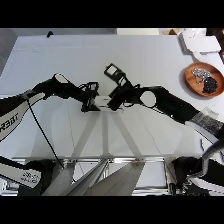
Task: Fold the box and place the chain.
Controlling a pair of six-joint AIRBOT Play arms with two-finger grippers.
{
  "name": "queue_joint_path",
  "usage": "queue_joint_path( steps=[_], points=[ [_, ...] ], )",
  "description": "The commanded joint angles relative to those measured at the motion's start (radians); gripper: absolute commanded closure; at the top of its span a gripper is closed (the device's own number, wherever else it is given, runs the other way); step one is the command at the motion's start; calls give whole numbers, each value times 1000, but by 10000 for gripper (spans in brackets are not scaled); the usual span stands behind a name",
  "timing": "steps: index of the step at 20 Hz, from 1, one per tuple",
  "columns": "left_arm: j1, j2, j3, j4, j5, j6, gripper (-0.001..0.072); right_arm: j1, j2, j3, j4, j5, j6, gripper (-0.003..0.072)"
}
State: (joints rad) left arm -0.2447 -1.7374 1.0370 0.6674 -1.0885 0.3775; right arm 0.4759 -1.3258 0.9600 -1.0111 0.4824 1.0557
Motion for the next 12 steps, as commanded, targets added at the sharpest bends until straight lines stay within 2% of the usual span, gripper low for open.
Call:
queue_joint_path(
  steps=[1,7,12],
  points=[
    [0,0,0,0,0,0,377,-70,-43,-3,265,39,97,673],
    [0,0,0,0,0,0,377,-71,-55,-139,503,55,-45,674],
    [0,0,0,0,0,0,377,-68,-57,-179,497,50,-44,674]
  ],
)
